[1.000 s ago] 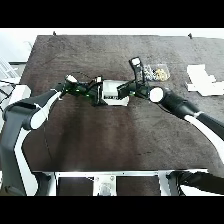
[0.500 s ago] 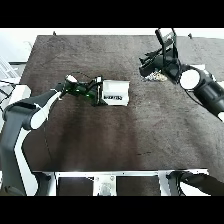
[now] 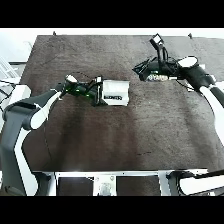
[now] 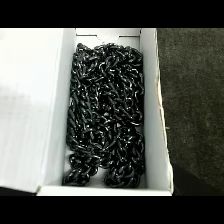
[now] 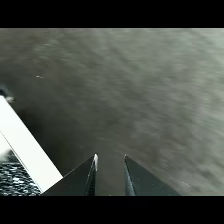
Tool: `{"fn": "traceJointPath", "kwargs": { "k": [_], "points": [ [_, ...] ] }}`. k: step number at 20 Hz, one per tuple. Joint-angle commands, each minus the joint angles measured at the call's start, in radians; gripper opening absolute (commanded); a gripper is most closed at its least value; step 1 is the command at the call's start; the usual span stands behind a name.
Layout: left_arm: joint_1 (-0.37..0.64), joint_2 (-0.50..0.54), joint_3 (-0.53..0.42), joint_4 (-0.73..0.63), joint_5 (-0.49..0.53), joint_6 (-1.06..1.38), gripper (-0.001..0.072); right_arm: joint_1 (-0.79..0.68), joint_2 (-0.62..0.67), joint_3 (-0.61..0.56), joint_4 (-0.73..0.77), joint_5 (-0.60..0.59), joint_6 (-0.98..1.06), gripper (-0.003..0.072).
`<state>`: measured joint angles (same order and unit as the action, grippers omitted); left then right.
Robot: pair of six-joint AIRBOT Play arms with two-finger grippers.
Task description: Fold the box and place the chain.
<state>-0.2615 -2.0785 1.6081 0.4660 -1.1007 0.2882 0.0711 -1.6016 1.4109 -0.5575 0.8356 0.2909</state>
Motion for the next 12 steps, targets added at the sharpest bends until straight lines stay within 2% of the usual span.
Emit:
{"fn": "traceJointPath", "kwargs": {
  "k": [1, 4, 8, 12],
  "points": [
    [0.000, 0.000, 0.001, 0.000, 0.000, 0.000, 0.0365, -0.013, -0.156, 0.119, 0.105, 0.186, -0.089, 0.0203],
    [0.000, 0.001, 0.001, 0.000, 0.001, 0.000, 0.0365, 0.023, -0.212, 0.152, 0.092, 0.253, -0.063, 0.0203],
    [0.000, 0.000, 0.001, 0.000, 0.000, 0.000, 0.0366, 0.079, -0.223, 0.149, -0.059, 0.296, -0.037, 0.0208],
    [0.000, 0.001, 0.001, 0.000, 0.000, 0.000, 0.0366, 0.097, -0.221, 0.160, -0.074, 0.393, -0.037, 0.0219]
  ]
}}
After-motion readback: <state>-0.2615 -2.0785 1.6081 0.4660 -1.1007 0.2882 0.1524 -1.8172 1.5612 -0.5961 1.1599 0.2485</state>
